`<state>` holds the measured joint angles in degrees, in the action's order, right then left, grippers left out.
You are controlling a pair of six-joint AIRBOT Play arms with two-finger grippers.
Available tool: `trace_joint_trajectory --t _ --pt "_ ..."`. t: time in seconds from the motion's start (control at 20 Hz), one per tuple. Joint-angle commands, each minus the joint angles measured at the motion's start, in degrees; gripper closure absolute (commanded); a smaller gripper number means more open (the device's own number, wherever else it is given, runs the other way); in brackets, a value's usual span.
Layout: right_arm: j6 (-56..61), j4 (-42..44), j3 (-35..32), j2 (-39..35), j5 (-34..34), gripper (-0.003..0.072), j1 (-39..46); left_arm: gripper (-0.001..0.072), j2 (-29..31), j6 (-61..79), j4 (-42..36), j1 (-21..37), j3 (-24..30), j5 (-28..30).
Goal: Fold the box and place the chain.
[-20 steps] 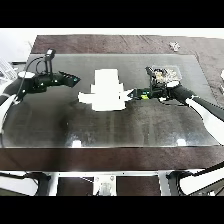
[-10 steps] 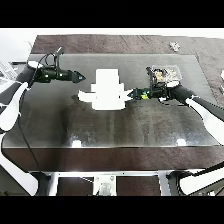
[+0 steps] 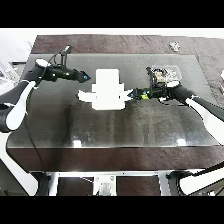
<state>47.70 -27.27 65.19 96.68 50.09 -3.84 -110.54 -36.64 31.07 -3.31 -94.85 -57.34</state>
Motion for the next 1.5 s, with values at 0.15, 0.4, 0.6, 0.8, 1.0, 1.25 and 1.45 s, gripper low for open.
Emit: trace_joint_trajectory --t 0.15,0.4,0.6,0.8,1.0,1.25,1.45 --pt "-0.15 0.02 0.07 0.02 0.55 0.0684 -0.02 0.0126 -4.42 -0.74 -1.51 -2.14 -0.26 1.75" --pt "-0.33 0.00 0.07 0.02 0.55 0.0684 -0.02 0.0126 -5.01 -0.87 -1.90 -2.12 -0.85 2.19" --pt "-0.33 0.02 0.07 0.02 0.59 0.0684 -0.02 0.0126 -5.01 -1.01 -1.88 -2.40 -0.83 -1.22" --pt "-0.33 0.00 0.07 0.02 0.96 0.0684 -0.02 0.0127 -5.03 -0.35 -1.77 -4.68 -0.83 -0.13" --pt "-0.33 0.00 0.07 0.02 0.96 0.0684 -0.02 0.0126 -6.40 -0.42 -2.84 -4.98 -0.83 -0.61" --pt "-0.35 -0.02 0.07 0.02 0.96 0.0684 -0.02 0.0247 -7.80 0.83 -5.60 -4.98 -0.85 -0.13" --pt "-0.33 -0.02 0.07 0.02 0.96 0.0684 -0.02 0.0247 -7.80 1.20 -6.21 -4.98 -0.85 -0.13"
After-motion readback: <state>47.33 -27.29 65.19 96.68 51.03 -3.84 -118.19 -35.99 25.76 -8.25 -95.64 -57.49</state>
